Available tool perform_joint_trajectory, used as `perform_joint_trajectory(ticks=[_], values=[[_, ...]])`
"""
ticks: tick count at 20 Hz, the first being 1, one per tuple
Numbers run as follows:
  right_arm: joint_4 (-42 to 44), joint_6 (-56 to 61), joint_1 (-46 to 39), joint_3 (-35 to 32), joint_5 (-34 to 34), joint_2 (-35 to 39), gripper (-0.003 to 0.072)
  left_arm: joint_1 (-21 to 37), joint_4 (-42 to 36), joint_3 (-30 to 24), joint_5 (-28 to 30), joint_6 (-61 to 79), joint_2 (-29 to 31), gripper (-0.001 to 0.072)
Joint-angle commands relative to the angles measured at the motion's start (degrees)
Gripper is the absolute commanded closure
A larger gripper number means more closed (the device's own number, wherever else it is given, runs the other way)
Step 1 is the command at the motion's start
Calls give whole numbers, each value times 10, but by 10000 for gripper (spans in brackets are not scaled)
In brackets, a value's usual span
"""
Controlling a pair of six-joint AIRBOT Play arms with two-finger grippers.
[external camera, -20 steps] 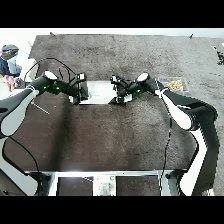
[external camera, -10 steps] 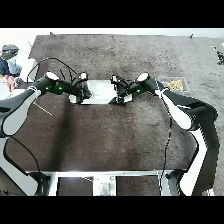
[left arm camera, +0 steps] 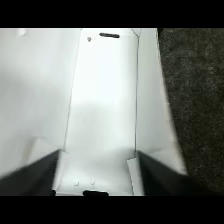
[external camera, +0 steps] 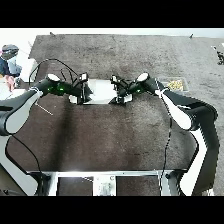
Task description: Fold the box and place the chain.
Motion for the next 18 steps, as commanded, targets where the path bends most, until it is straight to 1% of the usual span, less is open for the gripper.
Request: perform_joint_trajectory(ticks=[1,3,4,5,7,8,10,13,15,18], values=[[0,0,0,0,0,0,213,0,-2,0,15,-26,-2,-3],[0,0,0,0,0,0,213,0,-2,0,17,-27,-2,6],[0,0,0,0,0,0,213,0,-1,0,17,-27,-2,115],[0,0,0,0,0,0,213,1,3,0,17,-27,-2,298],[0,0,0,0,0,0,213,8,5,0,16,-28,-1,622],[0,0,0,0,0,0,213,15,3,0,9,-28,-1,658],[0,0,0,0,0,0,213,34,2,0,-19,-28,0,697],[0,0,0,0,0,0,213,61,-4,3,-57,-34,13,698],[0,0,0,0,0,0,213,75,-3,3,-65,-67,35,700],[0,0,0,0,0,0,213,99,9,3,-68,-168,81,700]])
